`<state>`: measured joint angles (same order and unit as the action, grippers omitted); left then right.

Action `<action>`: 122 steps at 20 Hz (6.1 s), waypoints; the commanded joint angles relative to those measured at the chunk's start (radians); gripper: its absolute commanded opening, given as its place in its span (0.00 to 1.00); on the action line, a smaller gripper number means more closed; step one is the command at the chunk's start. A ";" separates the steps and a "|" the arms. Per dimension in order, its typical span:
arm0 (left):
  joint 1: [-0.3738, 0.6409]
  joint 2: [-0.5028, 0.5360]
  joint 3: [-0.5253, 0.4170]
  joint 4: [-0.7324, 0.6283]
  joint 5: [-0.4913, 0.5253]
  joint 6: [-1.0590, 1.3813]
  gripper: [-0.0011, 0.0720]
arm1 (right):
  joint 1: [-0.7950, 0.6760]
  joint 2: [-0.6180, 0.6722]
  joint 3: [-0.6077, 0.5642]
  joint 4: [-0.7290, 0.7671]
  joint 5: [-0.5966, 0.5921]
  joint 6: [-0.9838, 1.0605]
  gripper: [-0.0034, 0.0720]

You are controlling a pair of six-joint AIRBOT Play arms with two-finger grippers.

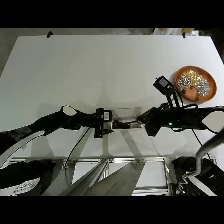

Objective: Fold the box and place the chain.

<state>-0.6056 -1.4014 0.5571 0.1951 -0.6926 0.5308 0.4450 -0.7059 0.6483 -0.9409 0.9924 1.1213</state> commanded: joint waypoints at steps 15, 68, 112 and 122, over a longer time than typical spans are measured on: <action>-0.001 0.000 0.000 0.000 0.000 0.000 0.21 | 0.115 -0.198 0.000 0.152 -0.096 -0.136 0.07; 0.000 0.000 0.000 0.000 0.000 0.000 0.21 | -0.395 -0.604 0.150 -0.407 -0.105 0.245 0.34; 0.000 0.000 0.000 0.000 0.000 0.000 0.21 | -0.394 -0.196 0.123 -0.336 0.048 0.232 0.07; -0.001 0.000 0.000 0.000 0.000 0.000 0.21 | -0.236 -0.196 0.123 -0.338 0.078 0.211 0.07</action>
<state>-0.6056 -1.4014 0.5571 0.1951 -0.6926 0.5308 0.1669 -0.9024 0.7708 -1.2804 1.0603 1.3396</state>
